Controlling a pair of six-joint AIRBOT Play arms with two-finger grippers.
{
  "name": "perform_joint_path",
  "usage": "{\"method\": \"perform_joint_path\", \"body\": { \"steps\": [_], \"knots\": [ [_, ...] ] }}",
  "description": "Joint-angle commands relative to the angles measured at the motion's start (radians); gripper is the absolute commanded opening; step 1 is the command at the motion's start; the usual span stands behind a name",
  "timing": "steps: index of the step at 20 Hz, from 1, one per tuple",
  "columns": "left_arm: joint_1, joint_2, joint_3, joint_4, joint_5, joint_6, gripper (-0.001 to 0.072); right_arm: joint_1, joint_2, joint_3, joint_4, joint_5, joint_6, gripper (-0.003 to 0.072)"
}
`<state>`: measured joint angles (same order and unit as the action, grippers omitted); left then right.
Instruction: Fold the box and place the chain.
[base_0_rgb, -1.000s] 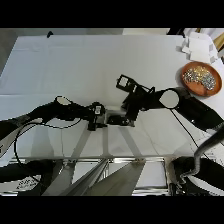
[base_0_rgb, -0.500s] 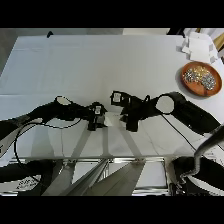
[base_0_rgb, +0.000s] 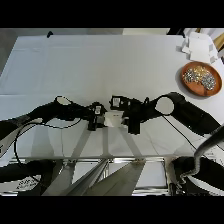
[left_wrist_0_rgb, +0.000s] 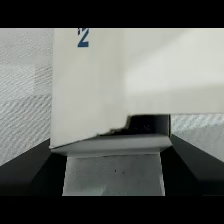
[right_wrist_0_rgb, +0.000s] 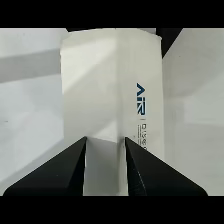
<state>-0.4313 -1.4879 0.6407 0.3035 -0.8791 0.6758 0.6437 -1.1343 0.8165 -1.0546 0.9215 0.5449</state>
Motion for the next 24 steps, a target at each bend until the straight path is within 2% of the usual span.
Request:
{"method": "perform_joint_path", "body": {
  "steps": [1,3,4,5,6,11,13,24],
  "knots": [
    [0.000,0.000,0.001,0.000,0.000,0.000,0.0252,0.001,0.001,0.000,-0.043,-0.011,0.005,0.0243],
    [0.000,0.000,0.001,0.000,0.000,0.000,0.0252,0.002,0.001,0.000,-0.044,-0.032,0.007,0.0235],
    [0.000,0.000,0.001,0.000,0.000,0.000,0.0252,0.001,0.001,0.000,-0.044,-0.037,0.007,0.0208],
    [0.000,0.000,0.001,0.000,0.000,0.000,0.0252,0.001,0.001,0.000,-0.044,-0.042,0.007,0.0134],
    [0.000,0.000,0.001,0.000,0.000,0.000,0.0252,0.002,0.001,0.000,-0.044,-0.045,0.007,0.0106],
    [0.000,0.000,0.001,0.000,0.000,0.000,0.0252,0.002,0.000,0.000,-0.056,-0.050,0.008,0.0093],
    [0.000,0.000,0.001,0.000,0.000,0.000,0.0252,0.002,0.000,-0.001,-0.063,-0.050,0.008,0.0028],
    [0.000,0.000,0.001,0.000,0.000,0.000,0.0252,0.002,-0.001,-0.043,-0.062,-0.085,0.034,0.0038]
  ]
}}
